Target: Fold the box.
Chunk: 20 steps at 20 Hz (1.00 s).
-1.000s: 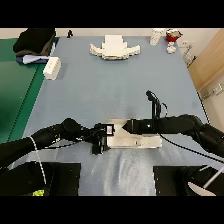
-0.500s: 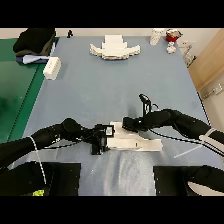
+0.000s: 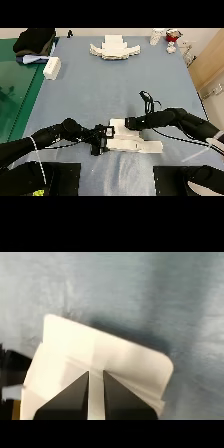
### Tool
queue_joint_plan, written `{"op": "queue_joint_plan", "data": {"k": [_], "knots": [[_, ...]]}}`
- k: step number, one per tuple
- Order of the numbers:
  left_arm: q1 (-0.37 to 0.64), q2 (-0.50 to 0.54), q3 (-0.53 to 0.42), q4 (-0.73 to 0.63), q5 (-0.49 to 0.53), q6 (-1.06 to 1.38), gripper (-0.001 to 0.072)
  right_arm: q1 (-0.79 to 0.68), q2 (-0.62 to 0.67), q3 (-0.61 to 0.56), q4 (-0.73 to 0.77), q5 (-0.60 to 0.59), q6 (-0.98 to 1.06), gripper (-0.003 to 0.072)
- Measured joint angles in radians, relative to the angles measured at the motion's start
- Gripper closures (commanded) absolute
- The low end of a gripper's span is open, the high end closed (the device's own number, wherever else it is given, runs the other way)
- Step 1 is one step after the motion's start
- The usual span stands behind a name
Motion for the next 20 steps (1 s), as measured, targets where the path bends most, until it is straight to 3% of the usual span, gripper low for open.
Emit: {"op": "queue_joint_plan", "data": {"k": [5,6,8,9,11,13,15,20], "knots": [[0.0,0.0,0.0,-0.001,0.004,-0.003,0.0183,0.005,0.248,0.013,-0.151,-0.193,-0.098,0.0543],[0.0,0.0,0.0,-0.001,0.004,-0.003,0.0183,0.012,0.293,0.009,-0.162,-0.244,-0.14,0.0508],[0.0,0.0,0.0,-0.002,0.004,-0.003,0.0183,0.037,0.377,-0.018,-0.175,-0.348,-0.251,0.015],[0.0,0.0,0.0,-0.002,0.005,-0.004,0.0183,0.052,0.41,-0.04,-0.184,-0.388,-0.315,0.0114],[0.0,0.0,0.0,-0.002,0.005,-0.004,0.0183,0.072,0.452,-0.087,-0.211,-0.438,-0.439,0.0113],[0.0,0.0,0.0,-0.002,0.005,-0.004,0.0183,0.083,0.463,-0.137,-0.255,-0.444,-0.565,0.0113],[0.0,0.0,0.0,-0.002,0.005,-0.004,0.0183,0.088,0.453,-0.183,-0.295,-0.391,-0.689,0.0028],[0.0,0.0,0.0,-0.003,0.005,-0.005,0.0183,0.093,0.381,-0.239,-0.338,-0.191,-0.925,0.0029]]}}
